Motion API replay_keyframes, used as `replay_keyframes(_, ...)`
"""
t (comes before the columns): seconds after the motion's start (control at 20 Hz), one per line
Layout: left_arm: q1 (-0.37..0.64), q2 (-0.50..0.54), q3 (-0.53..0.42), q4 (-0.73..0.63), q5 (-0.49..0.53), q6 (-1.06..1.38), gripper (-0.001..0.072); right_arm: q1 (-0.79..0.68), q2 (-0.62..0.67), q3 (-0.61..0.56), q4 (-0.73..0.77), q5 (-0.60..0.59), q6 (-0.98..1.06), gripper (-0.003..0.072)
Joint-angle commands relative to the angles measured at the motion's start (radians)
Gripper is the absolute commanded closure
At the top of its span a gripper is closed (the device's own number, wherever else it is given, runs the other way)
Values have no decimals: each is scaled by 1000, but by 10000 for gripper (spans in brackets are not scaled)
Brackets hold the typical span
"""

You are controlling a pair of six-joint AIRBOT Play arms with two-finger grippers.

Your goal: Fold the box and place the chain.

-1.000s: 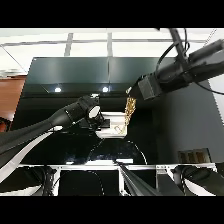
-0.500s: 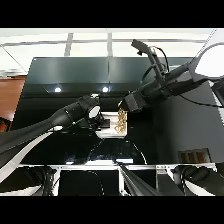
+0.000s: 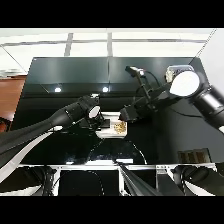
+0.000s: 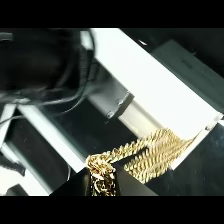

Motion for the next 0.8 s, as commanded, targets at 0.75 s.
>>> replay_keyframes(0.75, 1, -1, 1, 6, 31, 0, 686, -243, 153, -87, -259, 1, 32, 423)
